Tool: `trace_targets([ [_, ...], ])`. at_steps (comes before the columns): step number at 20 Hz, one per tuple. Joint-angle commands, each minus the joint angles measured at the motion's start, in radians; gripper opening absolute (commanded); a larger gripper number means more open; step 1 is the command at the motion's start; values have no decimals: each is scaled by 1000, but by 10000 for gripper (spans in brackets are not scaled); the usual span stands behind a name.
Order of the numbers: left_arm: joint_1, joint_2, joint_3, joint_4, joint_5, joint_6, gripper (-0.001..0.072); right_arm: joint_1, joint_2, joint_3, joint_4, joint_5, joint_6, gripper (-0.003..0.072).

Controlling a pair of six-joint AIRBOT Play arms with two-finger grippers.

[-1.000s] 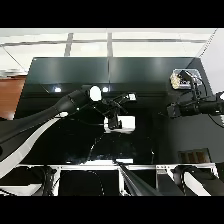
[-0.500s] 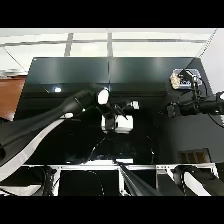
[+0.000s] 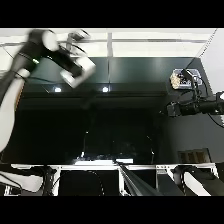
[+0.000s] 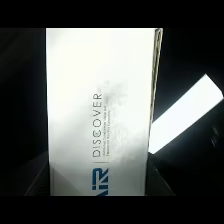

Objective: Fold the box and place the chain.

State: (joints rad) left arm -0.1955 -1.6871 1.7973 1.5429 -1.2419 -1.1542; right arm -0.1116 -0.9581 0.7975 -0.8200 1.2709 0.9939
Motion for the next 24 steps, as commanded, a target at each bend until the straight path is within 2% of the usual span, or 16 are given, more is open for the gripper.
trace_targets([
  [1,240,-140,211,16,-5,-137,271,0,1,0,7,0,5,19],
  [3,323,-245,307,14,-41,-137,272,0,1,0,7,-1,5,19],
  [7,440,-337,296,12,1,-137,272,0,1,0,8,-4,22,20],
  [11,499,-344,256,-63,147,-137,273,2,1,0,8,-20,35,19],
  [13,507,-348,254,-104,183,-136,272,2,1,0,15,-47,35,19],
  [16,508,-367,254,-118,157,-135,273,2,1,0,37,-64,35,19],
  [20,503,-393,254,-143,68,-134,276,2,1,0,38,-54,34,19],
  [21,500,-393,254,-124,56,-134,355,2,1,0,38,-48,34,20],
  [22,492,-392,260,-97,51,-137,657,2,1,0,38,-42,34,20],
  [23,483,-390,278,-59,35,-161,720,2,1,0,38,-32,35,19],
  [24,473,-386,307,-18,13,-163,720,2,1,0,38,-21,34,19],
])
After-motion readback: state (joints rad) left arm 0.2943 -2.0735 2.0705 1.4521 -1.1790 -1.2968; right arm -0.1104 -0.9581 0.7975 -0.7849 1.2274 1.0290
